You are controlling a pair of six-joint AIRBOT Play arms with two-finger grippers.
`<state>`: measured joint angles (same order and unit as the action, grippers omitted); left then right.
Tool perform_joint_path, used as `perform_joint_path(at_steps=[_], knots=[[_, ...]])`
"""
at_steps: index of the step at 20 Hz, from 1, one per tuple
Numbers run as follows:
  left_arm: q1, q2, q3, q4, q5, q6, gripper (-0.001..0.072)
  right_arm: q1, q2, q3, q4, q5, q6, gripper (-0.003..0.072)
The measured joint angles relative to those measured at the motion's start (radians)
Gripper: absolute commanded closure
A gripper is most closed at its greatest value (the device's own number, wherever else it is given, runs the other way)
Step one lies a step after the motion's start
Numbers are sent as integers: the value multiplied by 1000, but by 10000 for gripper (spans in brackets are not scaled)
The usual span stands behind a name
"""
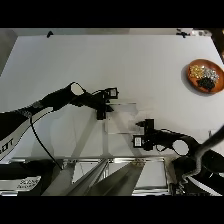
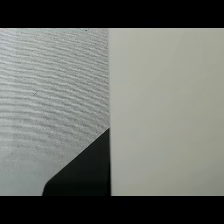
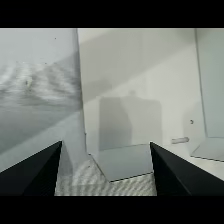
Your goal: Fold the box and place the chain.
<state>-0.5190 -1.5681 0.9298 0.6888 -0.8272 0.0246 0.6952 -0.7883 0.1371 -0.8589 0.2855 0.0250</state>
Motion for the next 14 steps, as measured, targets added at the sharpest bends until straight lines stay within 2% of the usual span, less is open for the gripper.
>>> perform_joint_path(at_steps=[5,12,14], knots=[[0,0,0,0,0,0,696,-3,0,-8,41,-81,-7,100],[0,0,0,0,0,-1,696,-22,-10,-9,48,-117,-11,102],[0,0,0,0,0,-1,696,-24,-7,-8,48,-139,-11,131]])
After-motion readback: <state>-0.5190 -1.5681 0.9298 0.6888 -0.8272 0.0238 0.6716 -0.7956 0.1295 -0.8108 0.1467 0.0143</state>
